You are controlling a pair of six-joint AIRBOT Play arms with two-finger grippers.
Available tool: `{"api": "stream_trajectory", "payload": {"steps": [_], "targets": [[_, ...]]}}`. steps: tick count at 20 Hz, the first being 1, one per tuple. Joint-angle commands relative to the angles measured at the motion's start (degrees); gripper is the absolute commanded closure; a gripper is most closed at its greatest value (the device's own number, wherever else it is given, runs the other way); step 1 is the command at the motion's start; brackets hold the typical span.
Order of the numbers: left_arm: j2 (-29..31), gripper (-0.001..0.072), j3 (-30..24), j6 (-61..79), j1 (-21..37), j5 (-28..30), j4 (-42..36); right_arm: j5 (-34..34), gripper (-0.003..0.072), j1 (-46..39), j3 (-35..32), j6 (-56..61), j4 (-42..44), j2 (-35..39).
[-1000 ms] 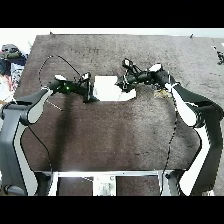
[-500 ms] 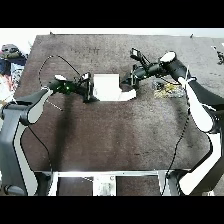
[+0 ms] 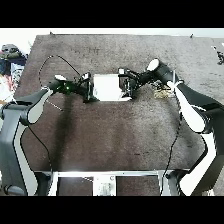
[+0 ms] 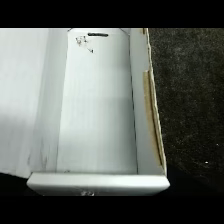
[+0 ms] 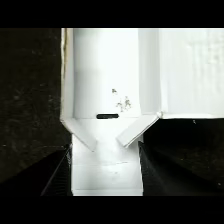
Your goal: Fold the box and place the chain.
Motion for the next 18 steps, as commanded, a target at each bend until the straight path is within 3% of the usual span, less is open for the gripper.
{"api": "stream_trajectory", "payload": {"steps": [1, 4, 6, 12, 13, 14, 15, 18], "targets": [[0.0, 0.0504, 0.0, 0.0, 0.0, 0.0, 0.0, -3.0, 0.0212, 0.8, -0.1, -0.5, -1.6, -1.1], [0.0, 0.0504, 0.0, 0.0, 0.0, 0.0, 0.0, -3.9, 0.0220, 0.8, -0.1, -0.5, 0.5, -1.2], [0.0, 0.0504, 0.0, 0.0, 0.0, 0.0, 0.0, -2.7, 0.0348, 0.9, -0.1, -0.5, 3.8, -1.2], [0.0, 0.0504, 0.0, 0.0, 0.0, 0.0, 0.0, -1.6, 0.0351, 0.9, -0.1, -0.5, 7.4, -1.6], [0.0, 0.0504, 0.0, 0.0, 0.0, 0.0, 0.0, -1.5, 0.0370, 0.9, -0.1, -0.5, 8.2, -2.0], [0.0, 0.0504, 0.0, 0.0, 0.0, 0.0, 0.0, -1.5, 0.0482, 1.0, -0.1, -0.5, 8.4, -2.4], [0.0, 0.0504, 0.0, 0.0, 0.0, 0.0, 0.0, -1.7, 0.0523, 1.1, -0.1, -0.6, 8.3, -2.9], [0.0, 0.0504, 0.0, 0.0, 0.0, 0.0, 0.0, -2.7, 0.0521, 1.5, -0.1, -0.6, 8.8, -3.1]]}}
